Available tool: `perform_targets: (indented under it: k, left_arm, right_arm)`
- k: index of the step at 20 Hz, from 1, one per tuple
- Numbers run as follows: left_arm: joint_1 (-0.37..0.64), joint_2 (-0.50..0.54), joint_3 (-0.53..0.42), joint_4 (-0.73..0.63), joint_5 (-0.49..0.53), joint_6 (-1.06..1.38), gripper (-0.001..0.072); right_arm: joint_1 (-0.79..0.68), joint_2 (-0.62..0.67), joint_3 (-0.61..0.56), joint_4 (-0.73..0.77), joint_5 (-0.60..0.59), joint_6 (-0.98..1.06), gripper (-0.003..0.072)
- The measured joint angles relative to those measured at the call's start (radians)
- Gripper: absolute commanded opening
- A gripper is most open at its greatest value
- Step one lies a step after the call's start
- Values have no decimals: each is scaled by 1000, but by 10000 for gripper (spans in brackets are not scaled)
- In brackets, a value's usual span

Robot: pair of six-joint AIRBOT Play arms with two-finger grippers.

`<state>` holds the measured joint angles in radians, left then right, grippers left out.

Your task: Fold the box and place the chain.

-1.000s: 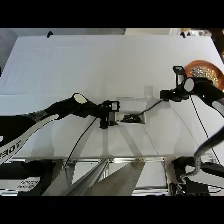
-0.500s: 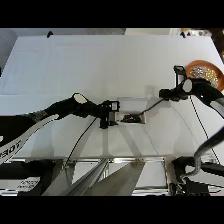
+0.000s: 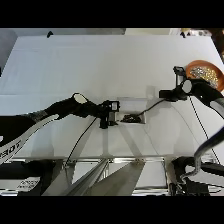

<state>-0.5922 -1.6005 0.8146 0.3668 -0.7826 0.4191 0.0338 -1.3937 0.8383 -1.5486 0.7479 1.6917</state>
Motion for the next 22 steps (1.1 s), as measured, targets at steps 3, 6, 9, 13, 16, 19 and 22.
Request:
perform_targets:
  k: [3,6,9,13,16,19,22]
  left_arm:
    - [0,0,0,0,0,0,205]
    - [0,0,0,0,0,0,205]
    - [0,0,0,0,0,0,205]
    - [0,0,0,0,0,0,205]
    - [0,0,0,0,0,0,205]
    - [0,0,0,0,0,0,205]
    - [0,0,0,0,0,0,205]
  right_arm:
    - [0,35,0,0,51,-55,18]
    - [0,105,-2,0,138,-95,16]
    - [0,215,-12,31,235,-134,17]
    - [8,390,-25,138,354,-207,18]
    - [49,513,-29,184,428,-239,18]
    - [121,618,-39,205,471,-253,18]
    - [188,691,-66,225,480,-257,18]
